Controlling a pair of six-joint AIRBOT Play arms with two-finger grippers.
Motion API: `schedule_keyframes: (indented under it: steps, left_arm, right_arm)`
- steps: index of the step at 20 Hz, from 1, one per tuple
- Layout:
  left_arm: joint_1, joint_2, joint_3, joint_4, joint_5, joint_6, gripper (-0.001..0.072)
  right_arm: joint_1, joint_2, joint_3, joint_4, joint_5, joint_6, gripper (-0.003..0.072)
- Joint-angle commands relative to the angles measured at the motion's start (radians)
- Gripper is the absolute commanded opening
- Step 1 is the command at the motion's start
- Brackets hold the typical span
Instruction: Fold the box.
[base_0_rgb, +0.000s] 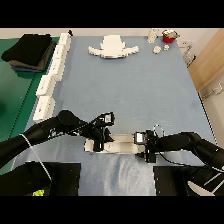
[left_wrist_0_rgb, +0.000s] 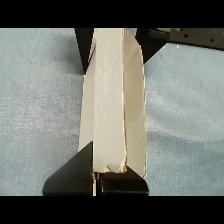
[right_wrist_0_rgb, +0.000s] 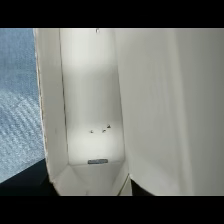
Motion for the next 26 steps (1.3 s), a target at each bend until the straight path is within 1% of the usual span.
schedule_keyframes:
  steps: [1, 23, 26]
  left_arm:
    - [0.001, 0.0, 0.001, 0.0, 0.0, 0.0, 0.0014]
    - [0.0, 0.0, 0.001, -0.003, 0.01, 0.003, 0.0014]
    - [0.0, 0.0, 0.001, -0.004, -0.007, 0.0, 0.0014]
  right_arm:
    - [0.001, 0.0, 0.0, -0.009, 0.0, 0.0, 0.0565]
    - [0.001, 0.0, 0.0, -0.011, 0.0, 0.0, 0.0565]
    - [0.001, 0.0, 0.0, -0.011, 0.001, 0.0, 0.0565]
